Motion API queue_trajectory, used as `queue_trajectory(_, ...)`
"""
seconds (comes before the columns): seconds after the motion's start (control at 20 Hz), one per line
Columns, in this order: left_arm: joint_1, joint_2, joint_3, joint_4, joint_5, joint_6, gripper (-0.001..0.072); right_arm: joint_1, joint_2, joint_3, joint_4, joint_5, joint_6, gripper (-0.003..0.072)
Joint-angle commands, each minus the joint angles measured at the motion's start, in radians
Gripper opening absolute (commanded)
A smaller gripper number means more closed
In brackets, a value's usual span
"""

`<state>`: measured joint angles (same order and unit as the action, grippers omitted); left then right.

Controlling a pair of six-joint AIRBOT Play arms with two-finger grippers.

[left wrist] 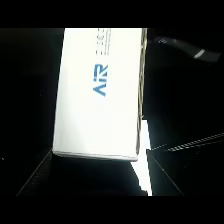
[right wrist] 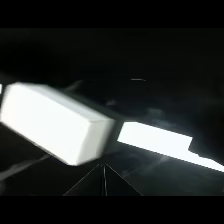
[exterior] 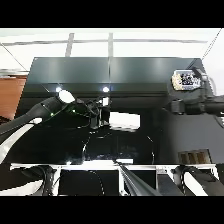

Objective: Fold the box and place the chain.

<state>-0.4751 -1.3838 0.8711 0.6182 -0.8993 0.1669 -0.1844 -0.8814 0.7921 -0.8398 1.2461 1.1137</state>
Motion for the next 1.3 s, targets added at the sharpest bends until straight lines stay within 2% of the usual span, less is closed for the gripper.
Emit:
queue_trajectory(0.0,-0.039,0.051,0.035,0.021,-0.043,-0.056,0.0720,-0.102,0.039,-0.008,-0.103,0.007,0.035,0.0017)
queue_trajectory(0.2,-0.170,-0.016,0.149,0.026,0.119,-0.189,0.0716,-0.101,0.039,-0.048,-0.057,-0.058,0.035,0.0017)
queue_trajectory(0.35,-0.218,-0.120,0.271,0.089,0.097,-0.326,0.0716,-0.100,0.039,-0.077,-0.051,-0.058,0.034,0.0017)
queue_trajectory(0.5,-0.219,-0.209,0.357,0.166,0.021,-0.448,0.0715,-0.100,0.039,-0.088,-0.052,-0.060,0.034,0.0017)
queue_trajectory(0.8,-0.214,-0.223,0.367,0.201,-0.050,-0.469,0.0714,-0.100,0.039,-0.089,-0.062,-0.103,0.032,0.0017)
queue_trajectory(1.25,-0.215,-0.231,0.367,0.241,-0.058,-0.471,0.0714,-0.100,0.039,-0.089,-0.070,-0.107,0.032,0.0017)
